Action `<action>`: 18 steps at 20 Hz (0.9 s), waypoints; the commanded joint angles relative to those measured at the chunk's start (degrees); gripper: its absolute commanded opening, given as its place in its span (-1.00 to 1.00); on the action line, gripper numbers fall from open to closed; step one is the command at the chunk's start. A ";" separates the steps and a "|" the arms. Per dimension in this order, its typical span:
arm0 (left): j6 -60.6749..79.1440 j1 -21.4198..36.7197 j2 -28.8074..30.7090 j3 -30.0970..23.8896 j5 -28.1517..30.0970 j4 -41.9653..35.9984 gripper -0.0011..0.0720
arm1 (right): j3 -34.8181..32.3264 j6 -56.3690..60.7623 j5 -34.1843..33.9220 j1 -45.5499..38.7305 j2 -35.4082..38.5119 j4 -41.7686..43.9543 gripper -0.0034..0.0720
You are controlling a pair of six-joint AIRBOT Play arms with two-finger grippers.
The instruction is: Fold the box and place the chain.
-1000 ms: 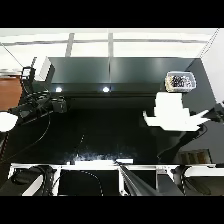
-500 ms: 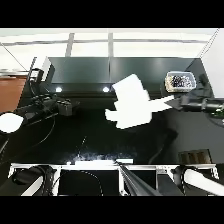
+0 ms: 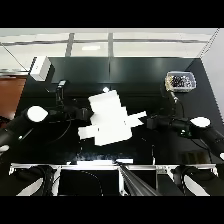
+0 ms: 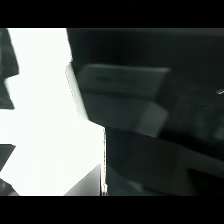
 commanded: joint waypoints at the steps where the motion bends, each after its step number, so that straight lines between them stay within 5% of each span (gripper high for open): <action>1: 10.21 3.21 -8.66 0.07 -7.10 -14.49 0.97 | -0.94 0.09 -3.50 4.79 0.70 0.52 -0.89; 5: 32.46 11.61 -17.29 0.35 -22.73 -35.19 0.97 | -0.94 0.70 -3.54 5.05 0.70 0.52 -0.89; 8: 42.86 13.86 -22.93 1.97 -35.67 -34.69 0.95 | -0.94 0.92 -3.58 5.05 0.70 0.52 -0.88; 10: 45.35 12.87 -24.55 4.15 -37.29 -28.26 0.86 | -0.94 1.11 -3.58 5.05 0.70 0.52 -0.88; 13: 45.40 10.64 -24.59 8.13 -34.49 -18.29 0.35 | -0.94 1.11 -3.72 5.05 0.70 0.50 -0.88; 15: 45.51 8.83 -24.59 10.49 -33.83 -15.06 0.34 | -0.94 1.11 -4.02 5.05 0.70 0.50 -0.88; 18: 45.66 6.45 -24.61 12.44 -31.91 -11.50 -0.56 | -0.94 1.09 -4.46 5.03 0.70 0.42 -0.88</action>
